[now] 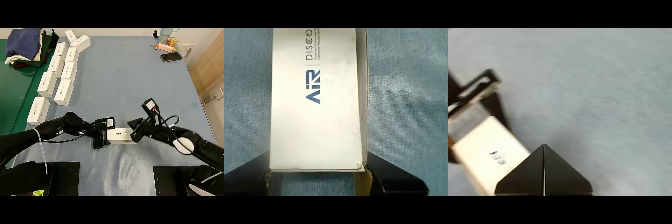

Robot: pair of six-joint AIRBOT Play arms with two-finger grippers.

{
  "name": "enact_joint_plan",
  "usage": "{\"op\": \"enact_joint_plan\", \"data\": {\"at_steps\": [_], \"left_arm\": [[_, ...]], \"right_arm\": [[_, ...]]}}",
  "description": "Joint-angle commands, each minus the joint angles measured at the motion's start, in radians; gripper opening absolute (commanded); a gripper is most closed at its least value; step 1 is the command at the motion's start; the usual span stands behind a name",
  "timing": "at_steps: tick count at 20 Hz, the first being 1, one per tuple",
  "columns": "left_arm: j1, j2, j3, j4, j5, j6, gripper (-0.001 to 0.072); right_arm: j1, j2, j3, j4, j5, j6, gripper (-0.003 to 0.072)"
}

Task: Fold the box.

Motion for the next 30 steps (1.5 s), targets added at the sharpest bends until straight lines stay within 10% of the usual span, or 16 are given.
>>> {"op": "enact_joint_plan", "data": {"at_steps": [1,8,15,20,30], "left_arm": [[0.001,0.0,0.001,0.001,0.001,0.001,0.0481],[0.001,0.0,0.001,0.001,0.001,0.0,0.048],[0.019,0.022,0.007,0.023,0.02,-0.197,0.0481],[0.169,0.184,0.007,0.371,-0.013,-0.725,0.0481],[0.526,0.692,-0.042,0.954,-0.479,-1.544,0.048]], "right_arm": [[-0.182,-0.077,0.129,-0.163,0.24,0.115,0.0006],[-0.373,-0.351,0.429,-0.43,0.791,0.568,0.0005],[-0.373,-0.364,0.43,-0.318,0.746,0.65,0.0006],[-0.373,-0.364,0.429,-0.31,0.73,0.657,0.0006],[-0.373,-0.364,0.428,-0.31,0.671,0.655,0.0006]]}}
